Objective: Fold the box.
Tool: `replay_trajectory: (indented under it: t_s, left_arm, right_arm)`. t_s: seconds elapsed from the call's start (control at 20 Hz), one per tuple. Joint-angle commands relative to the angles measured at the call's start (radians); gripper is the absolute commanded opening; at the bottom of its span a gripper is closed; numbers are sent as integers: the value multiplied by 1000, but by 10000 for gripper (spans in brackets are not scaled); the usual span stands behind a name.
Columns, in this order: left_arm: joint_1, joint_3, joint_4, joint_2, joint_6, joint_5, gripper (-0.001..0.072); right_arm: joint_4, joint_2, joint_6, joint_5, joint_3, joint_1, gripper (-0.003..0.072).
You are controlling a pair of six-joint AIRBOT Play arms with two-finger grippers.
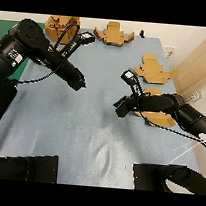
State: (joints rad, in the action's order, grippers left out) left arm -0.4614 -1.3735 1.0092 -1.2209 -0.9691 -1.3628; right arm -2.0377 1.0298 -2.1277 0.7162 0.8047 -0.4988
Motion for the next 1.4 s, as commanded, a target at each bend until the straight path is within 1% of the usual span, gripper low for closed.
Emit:
replay_trajectory:
  t_s: [0.0, 0.25, 0.35, 0.4, 0.45, 0.5, 0.55, 0.6, 0.65, 0.7, 0.75, 0.85, 0.9, 1.0, 1.05, 1.1, 1.2, 1.35]
  left_arm:
    - [0, 0, 0, 0, 0, 0, 18]
    - [0, 0, 0, 1, 0, 0, 18]
    - [0, 0, 0, 1, 0, 0, 18]
    - [0, 0, 0, 1, 0, 0, 18]
    - [0, 0, 0, 1, 0, 0, 18]
    - [0, 0, 0, 1, 0, 1, 18]
    - [0, 0, 0, 1, 1, 2, 18]
    - [0, 0, 0, 0, 4, 29, 18]
    - [0, 0, 0, 0, 4, 53, 18]
    - [0, 0, -3, 0, 3, 63, 18]
    - [0, 0, -8, 0, 3, 60, 18]
    - [0, 0, -7, 0, 4, 76, 18]
    - [0, 0, -7, 0, 3, 111, 18]
    - [1, 0, -6, 0, 4, 140, 18]
    - [1, 0, -6, 0, 3, 144, 18]
    - [1, 0, -6, 0, 3, 142, 18]
    - [3, 0, 1, 0, -2, 127, 18]
    - [18, 1, 17, -2, -34, 98, 19]
  right_arm:
    - [-1, -1, 0, 0, 0, 0, 11]
    - [-23, -1, 2, 0, 1, 0, 12]
    - [-42, -2, 168, 33, 27, 1, 13]
    - [-41, -2, 267, 68, 63, 10, 43]
    - [-39, -3, 330, 130, 114, 26, 225]
    - [-34, -9, 352, 220, 183, 61, 358]
    - [-20, -21, 357, 318, 259, 117, 358]
    - [24, -32, 378, 409, 332, 186, 358]
    - [98, -43, 405, 494, 402, 280, 358]
    - [159, -53, 420, 556, 447, 383, 358]
    - [203, -55, 419, 606, 475, 496, 357]
    - [315, -40, 389, 685, 472, 738, 357]
    - [369, -21, 362, 696, 458, 830, 357]
    - [438, 47, 262, 695, 432, 981, 357]
    - [429, 94, 251, 676, 430, 1040, 357]
    - [378, 141, 249, 655, 430, 1087, 356]
    - [313, 244, 196, 640, 430, 1138, 357]
    - [297, 379, 47, 657, 430, 1141, 358]
